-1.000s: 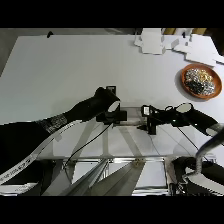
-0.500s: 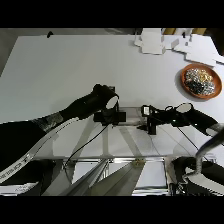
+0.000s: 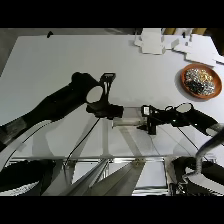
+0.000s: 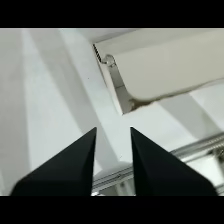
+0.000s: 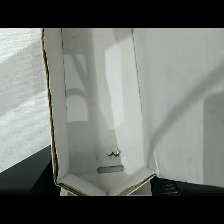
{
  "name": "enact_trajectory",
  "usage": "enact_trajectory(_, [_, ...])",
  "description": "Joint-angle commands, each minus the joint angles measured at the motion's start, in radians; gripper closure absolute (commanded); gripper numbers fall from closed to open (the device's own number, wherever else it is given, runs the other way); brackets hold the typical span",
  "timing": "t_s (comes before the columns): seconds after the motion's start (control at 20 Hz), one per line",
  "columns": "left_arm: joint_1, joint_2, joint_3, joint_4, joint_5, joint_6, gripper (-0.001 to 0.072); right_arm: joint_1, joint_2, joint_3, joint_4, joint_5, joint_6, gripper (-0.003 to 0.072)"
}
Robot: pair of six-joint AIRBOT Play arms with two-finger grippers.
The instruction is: Fold the box and place the chain.
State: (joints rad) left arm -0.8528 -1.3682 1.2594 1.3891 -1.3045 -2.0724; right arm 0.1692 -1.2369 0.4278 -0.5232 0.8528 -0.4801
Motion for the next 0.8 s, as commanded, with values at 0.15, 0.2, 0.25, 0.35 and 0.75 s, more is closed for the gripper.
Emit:
enact_trajectory(0.15, [0.06, 0.222, -0.237, -0.047, 0.072, 0.623, 0.0275, 0.0, 0.0, 0.0, 0.0, 0.0, 0.0, 0.0346])
enact_trajectory(0.2, [0.088, 0.259, -0.312, -0.077, 0.119, 0.79, 0.0275, 0.0, 0.0, 0.0, 0.0, 0.0, 0.0, 0.0346])
enact_trajectory(0.25, [0.126, 0.292, -0.39, -0.118, 0.177, 0.981, 0.0275, 0.0, 0.0, 0.0, 0.0, 0.0, 0.0, 0.0346])
enact_trajectory(0.35, [0.216, 0.311, -0.509, -0.214, 0.266, 1.361, 0.0276, 0.0, 0.0, 0.0, 0.0, 0.0, 0.0, 0.0346])
enact_trajectory(0.75, [0.366, 0.117, -0.62, -0.729, 0.491, 2.218, 0.0279, 0.0, 0.0, 0.0, 0.0, 0.0, 0.0, 0.0346])
